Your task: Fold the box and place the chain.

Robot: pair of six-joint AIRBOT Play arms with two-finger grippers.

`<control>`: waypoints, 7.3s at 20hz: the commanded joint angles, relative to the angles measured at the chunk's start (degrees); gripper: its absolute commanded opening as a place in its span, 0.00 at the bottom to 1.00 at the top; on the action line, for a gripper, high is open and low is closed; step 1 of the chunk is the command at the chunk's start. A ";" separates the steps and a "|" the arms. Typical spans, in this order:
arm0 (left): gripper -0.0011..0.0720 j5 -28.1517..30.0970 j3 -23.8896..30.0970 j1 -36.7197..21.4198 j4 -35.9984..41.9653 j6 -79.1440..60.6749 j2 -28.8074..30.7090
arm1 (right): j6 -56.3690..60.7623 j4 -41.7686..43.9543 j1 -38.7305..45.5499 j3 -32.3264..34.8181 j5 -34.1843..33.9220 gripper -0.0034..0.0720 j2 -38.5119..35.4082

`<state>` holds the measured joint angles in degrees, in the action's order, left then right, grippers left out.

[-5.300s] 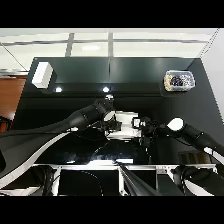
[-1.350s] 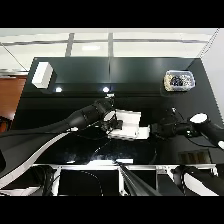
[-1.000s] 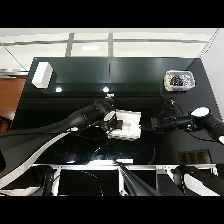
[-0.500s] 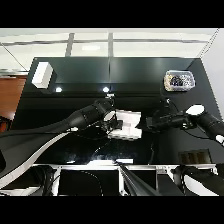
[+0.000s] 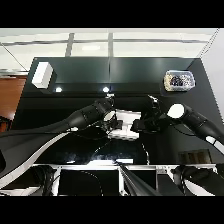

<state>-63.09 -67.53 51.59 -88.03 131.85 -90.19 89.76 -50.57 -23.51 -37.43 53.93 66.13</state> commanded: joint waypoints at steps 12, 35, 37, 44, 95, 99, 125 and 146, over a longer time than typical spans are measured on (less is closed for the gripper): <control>0.05 0.04 0.00 -0.02 0.02 -0.02 -0.04 | 41.35 -32.41 -18.69 -12.92 10.34 0.49 8.50; 0.05 0.00 0.00 -0.02 0.17 0.00 -0.04 | 46.56 -32.24 -18.64 -12.92 8.11 0.36 11.04; 0.05 0.02 0.00 -0.02 0.22 -0.02 -0.04 | 46.53 -32.26 -18.64 -12.92 8.68 0.30 11.04; 0.05 0.02 0.00 -0.02 0.20 -0.02 -0.04 | 45.72 -32.79 -18.43 -13.40 10.60 0.51 10.16; 0.05 1.14 0.00 -0.02 0.20 -0.04 -0.04 | 2.95 -35.32 30.64 -53.88 7.87 0.06 18.12; 0.05 1.11 0.00 -0.02 0.22 -0.02 -0.04 | 0.81 -34.93 30.62 -53.88 11.34 0.06 8.87; 0.05 1.09 0.00 -0.02 0.22 -0.02 -0.04 | -14.43 16.61 21.03 -24.26 26.51 0.05 -28.09; 0.05 1.11 0.00 -0.02 0.26 -0.02 -0.04 | -10.47 14.75 3.93 1.07 0.94 0.06 -21.11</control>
<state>-61.98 -67.53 51.59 -87.79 131.83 -90.19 78.48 -35.75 -17.02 -38.41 58.81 43.11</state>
